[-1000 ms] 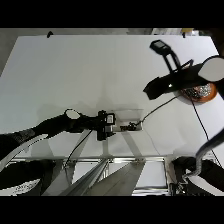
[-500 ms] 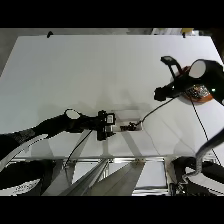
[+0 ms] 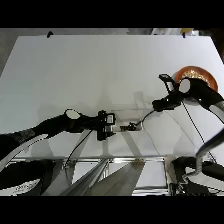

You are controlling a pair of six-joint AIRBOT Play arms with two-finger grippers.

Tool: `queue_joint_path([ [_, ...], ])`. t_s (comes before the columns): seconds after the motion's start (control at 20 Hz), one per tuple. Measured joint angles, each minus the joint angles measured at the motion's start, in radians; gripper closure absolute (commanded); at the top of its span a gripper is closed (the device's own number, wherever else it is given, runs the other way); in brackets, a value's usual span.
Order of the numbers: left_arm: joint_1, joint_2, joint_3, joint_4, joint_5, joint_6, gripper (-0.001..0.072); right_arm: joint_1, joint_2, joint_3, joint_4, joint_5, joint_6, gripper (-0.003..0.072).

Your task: Fold the box and place the chain.

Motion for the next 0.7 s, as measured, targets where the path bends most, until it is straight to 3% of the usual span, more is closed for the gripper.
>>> queue_joint_path([
  [0.3,0.0,0.0,0.0,0.0,0.0,0.0,0.0539,0.001,-0.023,-0.015,0.008,-0.051,0.031,0.0376],
  [0.45,0.0,0.0,0.0,0.0,0.0,0.0,0.0539,0.013,-0.045,-0.016,-0.005,-0.049,0.042,0.0659],
  [0.7,0.0,0.0,0.0,0.0,0.0,0.0,0.0539,0.047,-0.031,-0.019,0.016,-0.032,0.026,0.0664],
])
